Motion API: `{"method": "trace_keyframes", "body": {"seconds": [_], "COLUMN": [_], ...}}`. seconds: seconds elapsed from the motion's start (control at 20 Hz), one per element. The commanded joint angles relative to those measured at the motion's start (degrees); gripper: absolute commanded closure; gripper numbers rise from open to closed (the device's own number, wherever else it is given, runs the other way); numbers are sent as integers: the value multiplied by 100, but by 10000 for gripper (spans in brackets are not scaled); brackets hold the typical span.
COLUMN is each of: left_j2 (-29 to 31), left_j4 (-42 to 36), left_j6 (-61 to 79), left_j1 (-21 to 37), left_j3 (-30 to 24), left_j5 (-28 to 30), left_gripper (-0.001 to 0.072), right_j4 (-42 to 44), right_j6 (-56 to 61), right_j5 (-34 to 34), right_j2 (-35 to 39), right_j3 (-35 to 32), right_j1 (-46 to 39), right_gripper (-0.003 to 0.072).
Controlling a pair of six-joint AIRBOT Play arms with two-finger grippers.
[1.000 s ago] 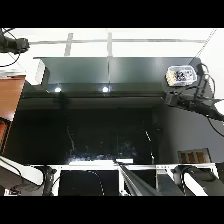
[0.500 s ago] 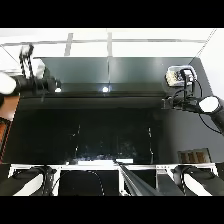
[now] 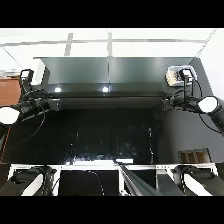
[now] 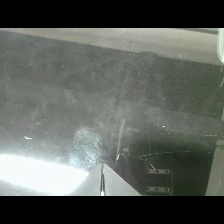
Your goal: Fold the box and place the chain.
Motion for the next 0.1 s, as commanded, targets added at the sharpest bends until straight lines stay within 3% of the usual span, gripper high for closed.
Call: {"method": "trace_keyframes", "body": {"seconds": [0.0,0.05], "left_j2": [57,57], "left_j4": [0,0], "left_j6": [2,2], "left_j1": [-4,-4], "left_j3": [-72,-72], "left_j5": [44,44], "left_gripper": [681,681], "right_j4": [-11,-11], "right_j6": [0,2], "right_j5": [-2,-2], "right_j2": [-4,-4], "right_j3": [7,7], "right_j1": [2,2], "right_gripper": [670,670]}}
